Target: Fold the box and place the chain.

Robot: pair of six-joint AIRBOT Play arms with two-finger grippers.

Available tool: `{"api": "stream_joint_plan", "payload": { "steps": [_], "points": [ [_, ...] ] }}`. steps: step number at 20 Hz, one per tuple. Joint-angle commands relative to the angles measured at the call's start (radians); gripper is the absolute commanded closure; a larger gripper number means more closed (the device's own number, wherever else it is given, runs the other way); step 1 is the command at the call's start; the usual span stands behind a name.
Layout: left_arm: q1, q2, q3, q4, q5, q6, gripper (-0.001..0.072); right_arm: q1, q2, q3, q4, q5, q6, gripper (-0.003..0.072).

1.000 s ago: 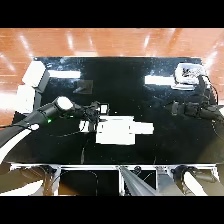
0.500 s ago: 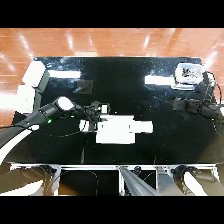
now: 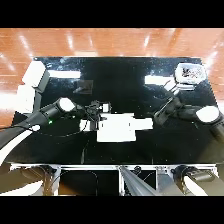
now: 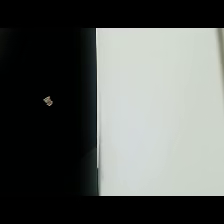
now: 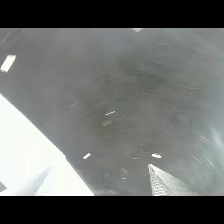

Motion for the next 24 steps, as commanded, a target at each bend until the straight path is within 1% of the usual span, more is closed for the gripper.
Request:
{"api": "stream_joint_plan", "payload": {
  "steps": [1,2,3,4,5,6,9,19,21,24],
  "points": [
    [-0.001,-0.003,0.0,0.004,0.037,-0.005,0.0685,0.101,-0.006,-0.068,-0.132,-0.001,-0.184,-0.003],
    [-0.001,-0.005,0.0,0.003,0.037,-0.005,0.0685,0.114,-0.003,-0.114,-0.109,-0.048,-0.229,-0.003],
    [-0.001,-0.008,0.0,0.003,0.034,-0.005,0.0685,0.134,-0.007,-0.151,-0.067,-0.122,-0.289,-0.003],
    [-0.003,-0.012,0.0,0.003,0.028,-0.005,0.0685,0.157,-0.019,-0.174,0.009,-0.166,-0.361,-0.0029],
    [-0.003,-0.018,0.0,0.003,0.025,-0.005,0.0685,0.182,-0.032,-0.176,0.073,-0.158,-0.417,-0.0029],
    [-0.003,-0.023,0.0,0.003,0.024,-0.005,0.0685,0.212,-0.041,-0.176,0.107,-0.144,-0.447,-0.0029],
    [-0.003,-0.037,0.0,0.004,0.024,-0.005,0.0685,0.279,-0.048,-0.179,0.115,-0.094,-0.446,-0.0029],
    [-0.003,-0.037,0.001,0.003,0.021,-0.005,0.0685,0.304,-0.051,-0.193,0.112,-0.117,-0.457,-0.0029],
    [-0.003,-0.037,0.001,0.003,0.021,-0.005,0.0685,0.331,-0.064,-0.193,0.112,-0.13,-0.457,-0.0029],
    [-0.003,-0.037,0.001,0.003,0.021,-0.005,0.0685,0.357,-0.082,-0.193,0.113,-0.204,-0.457,-0.0028]
  ]
}}
